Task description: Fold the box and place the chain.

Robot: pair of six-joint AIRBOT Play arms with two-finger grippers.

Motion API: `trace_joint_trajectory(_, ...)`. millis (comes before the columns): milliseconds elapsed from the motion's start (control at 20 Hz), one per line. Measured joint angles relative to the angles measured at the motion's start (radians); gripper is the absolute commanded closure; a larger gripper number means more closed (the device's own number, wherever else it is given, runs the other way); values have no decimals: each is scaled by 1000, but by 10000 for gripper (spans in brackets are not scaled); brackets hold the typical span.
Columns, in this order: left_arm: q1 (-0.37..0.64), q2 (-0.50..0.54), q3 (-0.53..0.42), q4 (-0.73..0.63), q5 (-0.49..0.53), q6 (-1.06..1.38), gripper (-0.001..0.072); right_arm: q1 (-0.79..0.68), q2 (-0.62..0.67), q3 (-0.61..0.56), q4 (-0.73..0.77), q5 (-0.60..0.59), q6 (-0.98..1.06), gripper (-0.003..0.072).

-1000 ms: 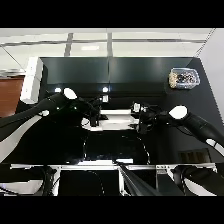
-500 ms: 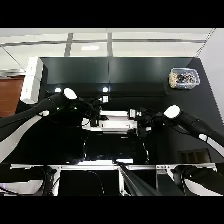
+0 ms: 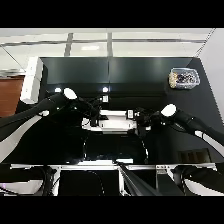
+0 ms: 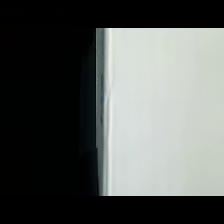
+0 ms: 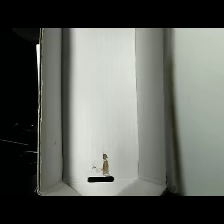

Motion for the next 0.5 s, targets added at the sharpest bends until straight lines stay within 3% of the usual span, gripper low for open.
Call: trace_joint_trajectory(500,0,0,0,1,-3,0,684,8,-41,12,-11,-1,8,43)
